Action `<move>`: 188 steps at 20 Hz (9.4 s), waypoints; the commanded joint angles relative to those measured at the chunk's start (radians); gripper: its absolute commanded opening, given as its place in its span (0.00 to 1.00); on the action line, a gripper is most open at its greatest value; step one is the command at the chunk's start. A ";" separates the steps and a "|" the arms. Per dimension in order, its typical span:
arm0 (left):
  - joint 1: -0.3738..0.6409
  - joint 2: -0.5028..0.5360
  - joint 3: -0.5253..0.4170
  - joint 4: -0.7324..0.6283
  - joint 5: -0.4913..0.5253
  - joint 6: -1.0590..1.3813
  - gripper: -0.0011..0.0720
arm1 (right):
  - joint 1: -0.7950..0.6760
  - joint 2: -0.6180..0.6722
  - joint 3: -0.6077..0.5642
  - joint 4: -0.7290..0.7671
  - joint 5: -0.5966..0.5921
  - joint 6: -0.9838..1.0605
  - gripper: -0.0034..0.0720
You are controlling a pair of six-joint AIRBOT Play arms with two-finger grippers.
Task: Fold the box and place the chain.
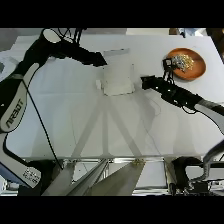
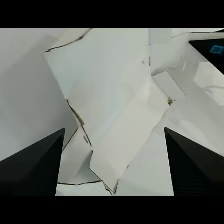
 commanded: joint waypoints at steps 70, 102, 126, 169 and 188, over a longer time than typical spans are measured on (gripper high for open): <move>-0.142 -0.148 0.060 0.082 0.113 0.369 0.03 | 0.001 0.000 -0.001 0.000 0.003 0.001 0.52; -0.170 -0.156 -0.031 -0.036 -0.083 0.838 0.01 | -0.052 0.317 -0.001 -0.132 -0.046 0.003 0.68; -0.173 -0.224 -0.037 -0.068 -0.003 0.971 0.02 | -0.052 0.317 -0.001 -0.131 -0.046 0.003 0.68; -0.173 -0.224 -0.037 -0.068 -0.003 0.970 0.04 | -0.044 0.269 -0.082 -1.235 0.261 0.141 0.95; -0.173 -0.224 -0.037 -0.068 -0.003 0.970 0.04 | -0.013 0.191 -0.010 -0.940 0.085 0.016 0.95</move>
